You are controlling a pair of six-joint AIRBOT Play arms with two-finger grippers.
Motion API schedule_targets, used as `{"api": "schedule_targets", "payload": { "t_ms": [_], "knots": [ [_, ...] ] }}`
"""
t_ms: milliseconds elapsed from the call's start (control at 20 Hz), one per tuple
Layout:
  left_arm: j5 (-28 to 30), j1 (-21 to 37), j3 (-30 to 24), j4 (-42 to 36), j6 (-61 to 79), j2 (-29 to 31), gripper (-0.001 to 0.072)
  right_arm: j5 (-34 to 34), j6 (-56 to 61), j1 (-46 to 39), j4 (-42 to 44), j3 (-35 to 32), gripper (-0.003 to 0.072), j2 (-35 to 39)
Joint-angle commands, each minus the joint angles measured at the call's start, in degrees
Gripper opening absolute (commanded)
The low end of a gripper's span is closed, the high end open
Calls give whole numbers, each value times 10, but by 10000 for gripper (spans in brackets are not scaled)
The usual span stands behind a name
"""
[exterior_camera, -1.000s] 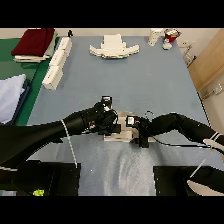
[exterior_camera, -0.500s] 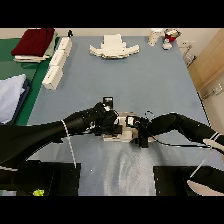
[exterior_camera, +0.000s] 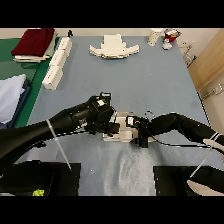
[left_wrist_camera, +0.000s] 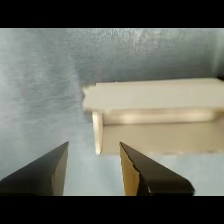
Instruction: Fold the box.
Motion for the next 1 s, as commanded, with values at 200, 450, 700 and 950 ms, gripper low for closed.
{"api": "schedule_targets", "payload": {
  "t_ms": [200, 450, 700, 950],
  "knots": [
    [-67, 0, 15, -17, 132, 90, 14, 0, 0, 0, 0, 0, 504, 0],
    [-60, -1, 14, -37, 286, 91, 13, 0, 0, 0, 0, 0, 504, 0],
    [15, 1, -30, -78, 468, 159, 12, 0, 0, 0, 0, 0, 504, 0],
    [52, 145, -158, -167, 785, 277, 15, 0, 0, 0, 0, 0, 505, 0]
  ]
}}
